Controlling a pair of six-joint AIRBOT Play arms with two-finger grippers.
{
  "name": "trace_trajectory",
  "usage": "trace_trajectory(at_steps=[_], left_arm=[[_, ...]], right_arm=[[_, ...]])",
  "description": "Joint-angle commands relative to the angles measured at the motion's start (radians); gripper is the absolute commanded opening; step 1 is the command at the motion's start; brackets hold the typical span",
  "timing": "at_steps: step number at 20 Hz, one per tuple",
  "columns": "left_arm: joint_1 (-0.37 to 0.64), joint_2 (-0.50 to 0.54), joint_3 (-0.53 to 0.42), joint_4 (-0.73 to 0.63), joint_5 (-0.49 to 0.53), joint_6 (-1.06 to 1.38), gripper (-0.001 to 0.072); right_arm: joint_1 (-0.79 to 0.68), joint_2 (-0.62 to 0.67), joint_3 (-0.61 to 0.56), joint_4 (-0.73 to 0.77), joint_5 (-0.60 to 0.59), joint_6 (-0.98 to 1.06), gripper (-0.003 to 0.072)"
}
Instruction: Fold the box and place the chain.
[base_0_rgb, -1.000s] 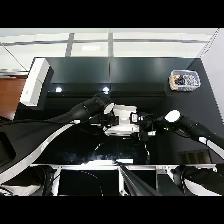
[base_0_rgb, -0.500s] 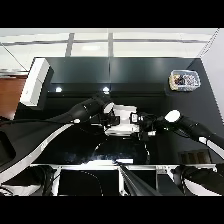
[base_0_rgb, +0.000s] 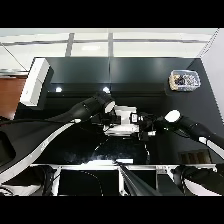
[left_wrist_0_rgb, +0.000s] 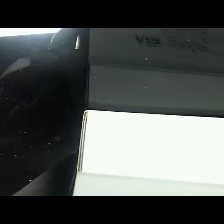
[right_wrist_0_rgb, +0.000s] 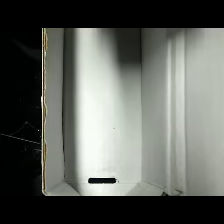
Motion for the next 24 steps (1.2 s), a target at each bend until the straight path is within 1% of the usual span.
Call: trace_trajectory(at_steps=[1, 4, 8, 9, 13, 16, 17, 18, 20, 22, 24], left_arm=[[0.006, 0.001, 0.012, 0.006, -0.001, 0.002, 0.0292], [0.005, 0.0, 0.011, 0.003, 0.0, 0.002, 0.0289], [0.005, -0.004, 0.01, 0.003, -0.026, 0.006, 0.0279], [0.005, -0.004, 0.011, 0.003, -0.026, 0.006, 0.0253], [0.005, -0.004, 0.011, 0.003, -0.03, 0.033, 0.0028], [0.005, -0.004, 0.011, 0.003, -0.029, 0.033, 0.0028], [0.005, -0.004, 0.011, 0.003, -0.029, 0.033, 0.0028], [0.005, -0.003, 0.011, 0.003, -0.029, 0.033, 0.0028], [0.005, -0.002, 0.011, 0.003, -0.03, 0.038, 0.0028], [0.006, -0.002, 0.011, 0.003, -0.029, 0.04, 0.0028], [0.005, -0.002, 0.011, 0.003, -0.029, 0.043, 0.0028]], right_arm=[[0.0, 0.0, 0.0, 0.0, 0.0, 0.0, 0.0441], [0.0, 0.0, 0.0, 0.0, 0.0, 0.0, 0.0441], [0.0, 0.0, 0.0, 0.0, 0.0, 0.0, 0.0441], [0.0, 0.0, 0.0, 0.0, 0.0, 0.0, 0.0441], [0.0, 0.0, 0.0, 0.0, 0.0, 0.0, 0.0441], [0.0, 0.0, 0.0, 0.001, 0.0, 0.011, 0.0451], [-0.001, 0.003, 0.0, -0.002, -0.003, 0.051, 0.0655], [-0.003, 0.013, 0.0, -0.024, -0.004, 0.101, 0.0681], [-0.023, 0.066, 0.001, -0.1, 0.019, 0.178, 0.0681], [-0.053, 0.136, 0.001, -0.143, 0.088, 0.216, 0.0681], [-0.088, 0.205, 0.001, -0.148, 0.159, 0.228, 0.0681]])
